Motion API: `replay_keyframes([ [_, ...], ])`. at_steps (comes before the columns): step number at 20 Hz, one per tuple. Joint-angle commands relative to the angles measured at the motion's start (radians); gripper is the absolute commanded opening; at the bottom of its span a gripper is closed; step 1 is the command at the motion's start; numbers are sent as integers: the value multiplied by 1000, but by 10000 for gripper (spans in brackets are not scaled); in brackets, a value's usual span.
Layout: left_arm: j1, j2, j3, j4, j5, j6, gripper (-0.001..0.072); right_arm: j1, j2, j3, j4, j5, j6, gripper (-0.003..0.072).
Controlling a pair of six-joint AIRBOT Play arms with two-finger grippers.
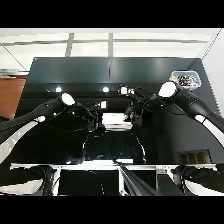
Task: Fold the box and place the chain.
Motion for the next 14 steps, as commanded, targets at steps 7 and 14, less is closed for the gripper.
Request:
replay_keyframes([
  [7,-1,-1,0,1,-1,2,463,5,-1,0,-12,-9,41,232],
  [14,-1,-1,0,1,-1,2,464,5,-2,0,-19,-8,48,234],
])
